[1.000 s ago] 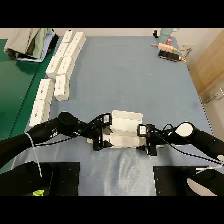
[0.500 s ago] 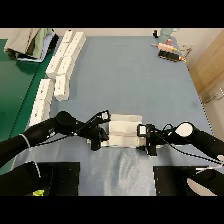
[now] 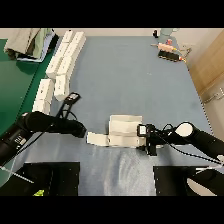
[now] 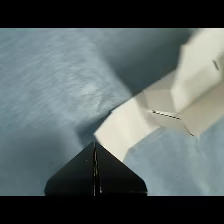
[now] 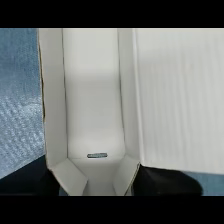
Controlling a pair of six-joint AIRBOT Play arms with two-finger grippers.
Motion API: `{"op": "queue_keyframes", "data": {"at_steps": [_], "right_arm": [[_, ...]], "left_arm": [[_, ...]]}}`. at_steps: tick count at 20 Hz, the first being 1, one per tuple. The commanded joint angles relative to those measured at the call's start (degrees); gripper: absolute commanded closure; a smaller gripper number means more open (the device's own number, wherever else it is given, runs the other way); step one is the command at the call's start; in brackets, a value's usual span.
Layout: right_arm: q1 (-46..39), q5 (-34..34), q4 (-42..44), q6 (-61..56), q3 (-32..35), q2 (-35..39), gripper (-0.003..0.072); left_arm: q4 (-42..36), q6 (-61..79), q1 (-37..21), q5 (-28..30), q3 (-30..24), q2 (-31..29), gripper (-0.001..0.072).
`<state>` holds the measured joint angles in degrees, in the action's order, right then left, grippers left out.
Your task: Fold the box.
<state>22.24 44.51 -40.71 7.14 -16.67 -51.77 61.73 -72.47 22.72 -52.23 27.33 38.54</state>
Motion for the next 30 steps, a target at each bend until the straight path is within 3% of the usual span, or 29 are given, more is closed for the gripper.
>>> {"op": "queue_keyframes", "data": {"at_steps": [1,4,8,15,19,21,23,24,25,30], "right_arm": [[0.0,0.0,0.0,-0.02,-0.07,0.0,0.0176],[0.0,0.0,0.0,0.0,-0.07,0.0,0.0175],[0.0,0.0,0.0,0.0,-0.07,0.0,0.0175],[0.0,0.0,0.0,-0.02,-0.07,0.0,0.0175],[0.0,0.0,0.0,-0.02,-0.07,0.02,0.0175],[0.0,0.0,0.0,0.0,-0.04,0.0,0.0175],[0.0,0.0,0.0,-0.02,-0.07,0.0,0.0175],[0.0,0.0,0.0,0.0,-0.07,0.0,0.0175],[0.0,0.0,0.0,-0.02,-0.07,0.0,0.0175],[0.0,0.0,0.0,-0.02,-0.07,0.02,0.0175]], "left_arm": [[7.58,-21.03,-9.29,-6.12,-0.28,-1.22,0.0692],[-2.56,-17.0,-10.64,-5.33,-3.02,2.84,0.0693],[-15.5,-12.24,-5.44,1.31,-7.91,8.41,0.0694],[-25.05,-12.2,10.1,12.5,-8.81,10.67,0.0693],[-27.04,-12.13,11.93,14.19,-8.09,10.51,0.0667],[-27.3,-12.0,11.93,14.23,-7.19,9.88,0.0148],[-27.12,-12.04,11.87,14.32,-6.25,9.55,0.0155],[-27.06,-12.17,11.82,14.29,-5.9,9.57,0.0257],[-27.06,-12.2,11.82,14.34,-5.7,9.57,0.0297],[-30.27,-11.17,11.96,14.32,-5.6,9.7,0.0297]]}}
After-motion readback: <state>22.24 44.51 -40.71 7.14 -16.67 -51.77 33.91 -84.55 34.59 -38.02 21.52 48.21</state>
